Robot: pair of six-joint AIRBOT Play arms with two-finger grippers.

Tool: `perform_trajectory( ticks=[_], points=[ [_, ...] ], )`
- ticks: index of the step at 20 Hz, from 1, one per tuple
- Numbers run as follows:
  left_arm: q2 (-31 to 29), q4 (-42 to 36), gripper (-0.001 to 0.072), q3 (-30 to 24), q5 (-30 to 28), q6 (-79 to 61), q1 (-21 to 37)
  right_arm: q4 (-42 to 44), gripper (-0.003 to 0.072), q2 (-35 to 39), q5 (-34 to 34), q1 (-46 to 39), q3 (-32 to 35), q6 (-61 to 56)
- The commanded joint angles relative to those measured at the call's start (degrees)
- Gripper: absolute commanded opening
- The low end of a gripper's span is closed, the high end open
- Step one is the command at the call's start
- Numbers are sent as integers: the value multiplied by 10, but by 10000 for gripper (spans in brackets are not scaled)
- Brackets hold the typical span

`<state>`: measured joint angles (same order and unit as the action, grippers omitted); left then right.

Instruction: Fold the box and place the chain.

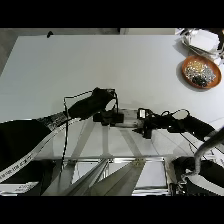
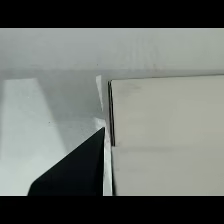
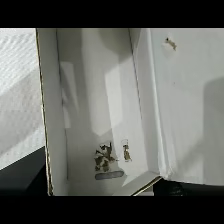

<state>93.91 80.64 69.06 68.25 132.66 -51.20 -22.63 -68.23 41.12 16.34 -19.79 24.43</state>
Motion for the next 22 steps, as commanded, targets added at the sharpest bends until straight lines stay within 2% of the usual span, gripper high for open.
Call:
perform_trajectory(
  ticks=[1,4,11,13,17,18,19,20,22],
  points=[
    [-1,26,118,0,-7,35,-3,0,466,0,2,0,0,1],
    [-1,28,5,-1,-10,43,-3,0,466,0,2,0,0,1],
    [-4,19,16,-1,-2,37,-3,0,466,0,2,0,0,1],
    [-10,14,90,-1,7,18,-2,0,466,0,2,0,0,1],
    [-31,10,100,-6,10,8,6,0,466,0,2,0,0,1],
    [-35,10,177,-12,7,8,6,0,466,0,2,0,0,1],
    [-39,8,338,-21,0,8,6,0,466,0,2,0,0,1],
    [-40,2,450,-30,-5,8,6,0,466,0,2,0,0,1],
    [-41,-9,512,-41,-16,-6,6,0,466,0,2,0,0,1]
  ],
)
